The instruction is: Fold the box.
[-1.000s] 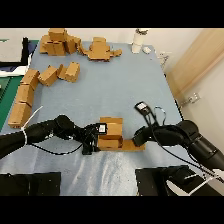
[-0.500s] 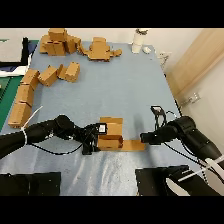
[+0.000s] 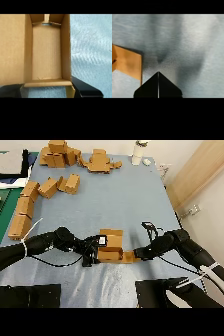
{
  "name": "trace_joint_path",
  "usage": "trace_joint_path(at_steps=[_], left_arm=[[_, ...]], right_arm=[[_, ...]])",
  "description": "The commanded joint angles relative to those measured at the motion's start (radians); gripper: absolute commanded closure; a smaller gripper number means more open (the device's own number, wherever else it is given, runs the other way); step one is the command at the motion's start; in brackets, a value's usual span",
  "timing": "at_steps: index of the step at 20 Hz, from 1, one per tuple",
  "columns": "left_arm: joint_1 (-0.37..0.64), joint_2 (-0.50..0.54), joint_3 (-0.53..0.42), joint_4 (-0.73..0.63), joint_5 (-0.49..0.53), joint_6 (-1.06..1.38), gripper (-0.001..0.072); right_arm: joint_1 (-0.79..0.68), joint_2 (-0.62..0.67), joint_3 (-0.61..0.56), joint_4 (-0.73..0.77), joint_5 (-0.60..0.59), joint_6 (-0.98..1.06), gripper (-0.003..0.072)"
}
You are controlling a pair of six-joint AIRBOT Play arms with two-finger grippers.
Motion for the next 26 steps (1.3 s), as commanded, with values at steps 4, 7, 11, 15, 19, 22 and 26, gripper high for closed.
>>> trace_joint_path(at_steps=[4, 7, 11, 15, 19, 22, 26], left_arm=[[0.001, 0.000, 0.001, 0.000, 0.000, 0.000, 0.0182], [0.001, 0.000, 0.001, 0.000, 0.001, 0.000, 0.0182], [0.001, 0.000, 0.001, 0.000, 0.000, 0.000, 0.0182], [0.001, 0.000, 0.001, 0.000, 0.000, 0.000, 0.0182], [0.001, 0.000, 0.001, 0.000, 0.000, 0.000, 0.0182], [0.001, 0.000, 0.001, 0.000, 0.001, 0.000, 0.0182], [0.001, 0.000, 0.001, 0.000, 0.000, 0.000, 0.0183]], right_arm=[[0.000, 0.048, -0.001, 0.152, -0.002, -0.079, 0.0681], [0.000, 0.061, -0.001, 0.258, -0.009, -0.154, 0.0680], [0.000, 0.061, 0.000, 0.339, 0.004, -0.207, 0.0667], [0.000, 0.061, 0.013, 0.338, 0.001, -0.224, 0.0666], [0.000, 0.061, 0.018, 0.345, 0.002, -0.230, 0.0439], [0.000, 0.061, 0.021, 0.351, 0.006, -0.230, 0.0439], [0.000, 0.061, 0.056, 0.350, 0.006, -0.231, 0.0376]])
